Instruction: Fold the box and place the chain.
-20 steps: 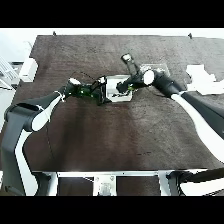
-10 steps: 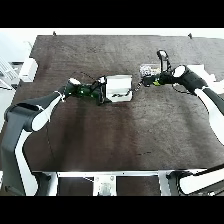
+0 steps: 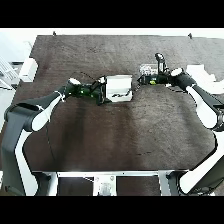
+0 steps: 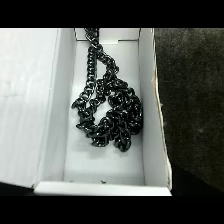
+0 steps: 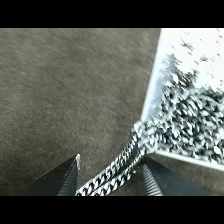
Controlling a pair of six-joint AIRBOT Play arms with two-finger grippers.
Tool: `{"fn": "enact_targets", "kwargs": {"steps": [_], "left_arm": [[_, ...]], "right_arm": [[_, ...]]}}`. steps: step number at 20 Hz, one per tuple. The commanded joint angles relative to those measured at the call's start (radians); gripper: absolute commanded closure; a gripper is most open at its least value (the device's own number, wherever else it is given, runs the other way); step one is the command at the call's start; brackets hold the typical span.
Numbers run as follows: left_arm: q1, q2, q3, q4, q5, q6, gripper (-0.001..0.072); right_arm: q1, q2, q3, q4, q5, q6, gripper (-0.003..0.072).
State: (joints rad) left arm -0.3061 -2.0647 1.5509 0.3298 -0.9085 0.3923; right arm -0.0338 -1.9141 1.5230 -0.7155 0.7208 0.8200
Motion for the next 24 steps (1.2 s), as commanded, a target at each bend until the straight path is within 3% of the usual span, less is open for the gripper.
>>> {"fn": "enact_targets", "kwargs": {"steps": [1,4,6,10,15,20,24], "left_arm": [[0.0,0.0,0.0,0.0,0.0,0.0,0.0243],[0.0,0.0,0.0,0.0,0.0,0.0,0.0243],[0.0,0.0,0.0,0.0,0.0,0.0,0.0243],[0.0,0.0,0.0,0.0,0.0,0.0,0.0243],[0.0,0.0,0.0,0.0,0.0,0.0,0.0243],[0.0,0.0,0.0,0.0,-0.001,0.0,0.0244],[0.0,0.0,0.0,0.0,0.0,0.0,0.0243]], "right_arm": [[-0.003,-0.019,0.014,0.061,0.01,-0.122,0.0267],[0.0,-0.018,0.014,0.064,0.024,-0.172,0.0457],[0.004,-0.008,0.014,0.058,0.001,-0.18,0.0677],[-0.018,0.051,0.014,0.05,0.023,-0.045,0.068],[0.01,0.322,0.014,0.042,0.117,0.05,0.068],[0.119,0.652,0.014,-0.151,0.103,0.178,0.068],[0.239,0.8,0.014,-0.308,0.081,0.275,0.068]]}}
